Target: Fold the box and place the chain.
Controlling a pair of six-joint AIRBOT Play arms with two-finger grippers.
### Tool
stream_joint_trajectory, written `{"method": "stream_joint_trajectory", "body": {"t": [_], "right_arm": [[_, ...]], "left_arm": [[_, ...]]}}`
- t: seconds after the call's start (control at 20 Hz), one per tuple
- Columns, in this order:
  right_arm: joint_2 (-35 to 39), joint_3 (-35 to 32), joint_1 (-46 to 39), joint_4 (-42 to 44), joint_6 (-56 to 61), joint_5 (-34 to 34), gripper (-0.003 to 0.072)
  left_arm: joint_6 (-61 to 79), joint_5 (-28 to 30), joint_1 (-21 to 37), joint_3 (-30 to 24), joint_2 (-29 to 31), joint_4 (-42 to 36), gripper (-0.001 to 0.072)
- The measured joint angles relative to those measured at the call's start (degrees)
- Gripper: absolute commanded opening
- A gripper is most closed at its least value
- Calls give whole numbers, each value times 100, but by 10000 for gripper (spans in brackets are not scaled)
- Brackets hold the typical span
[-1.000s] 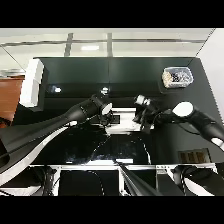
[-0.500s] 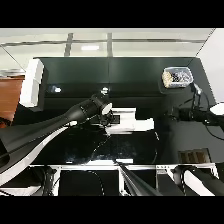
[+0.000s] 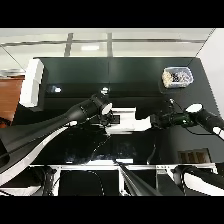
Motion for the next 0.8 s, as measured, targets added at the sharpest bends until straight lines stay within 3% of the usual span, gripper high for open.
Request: {"method": "stream_joint_trajectory", "body": {"t": [0.05, 0.1, 0.35, 0.45, 0.8], "right_arm": [[-22, 94, 66, 28, -42, 83, 437], [-42, 205, 109, 50, -83, 205, 527], [-79, 597, 232, 175, -195, 846, 525], [-83, 649, 317, 232, -208, 949, 477], [-83, 966, 1021, 111, 282, 802, 476]], "left_arm": [[0, 0, 0, 0, 0, 0, 29], [0, 0, 0, 0, 0, 0, 29], [-2, 0, 0, 0, 0, 0, 29], [0, 0, 0, 0, 0, 0, 29], [-2, -2, 0, 0, 0, 0, 29]]}}
